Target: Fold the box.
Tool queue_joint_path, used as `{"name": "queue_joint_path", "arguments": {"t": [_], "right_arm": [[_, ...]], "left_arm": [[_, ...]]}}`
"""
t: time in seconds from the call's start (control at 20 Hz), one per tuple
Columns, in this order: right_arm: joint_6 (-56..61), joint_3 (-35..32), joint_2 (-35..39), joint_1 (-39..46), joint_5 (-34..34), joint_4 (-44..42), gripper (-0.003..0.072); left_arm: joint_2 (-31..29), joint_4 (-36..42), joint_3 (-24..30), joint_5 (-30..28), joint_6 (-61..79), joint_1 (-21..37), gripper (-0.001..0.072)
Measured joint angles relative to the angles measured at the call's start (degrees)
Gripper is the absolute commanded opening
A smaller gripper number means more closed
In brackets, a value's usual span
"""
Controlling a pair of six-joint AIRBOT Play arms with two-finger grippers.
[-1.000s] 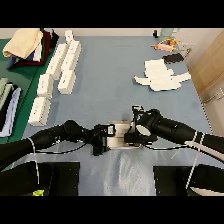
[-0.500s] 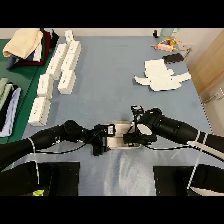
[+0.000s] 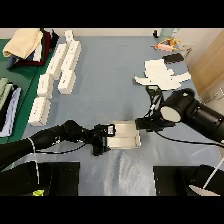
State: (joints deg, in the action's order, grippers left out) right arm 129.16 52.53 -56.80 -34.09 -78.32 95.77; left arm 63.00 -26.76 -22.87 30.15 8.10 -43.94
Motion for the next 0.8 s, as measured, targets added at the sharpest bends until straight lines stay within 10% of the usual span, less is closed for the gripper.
{"name": "queue_joint_path", "arguments": {"t": [0.25,0.8], "right_arm": [[-14.08,0.57,-3.61,13.49,0.66,-3.80,0.0003],[-54.29,2.93,-25.79,32.35,3.58,-53.02,0.0004]], "left_arm": [[0.00,0.02,0.00,0.00,0.02,0.00,0.0447],[0.00,0.02,0.00,0.00,0.00,0.00,0.0447]]}}
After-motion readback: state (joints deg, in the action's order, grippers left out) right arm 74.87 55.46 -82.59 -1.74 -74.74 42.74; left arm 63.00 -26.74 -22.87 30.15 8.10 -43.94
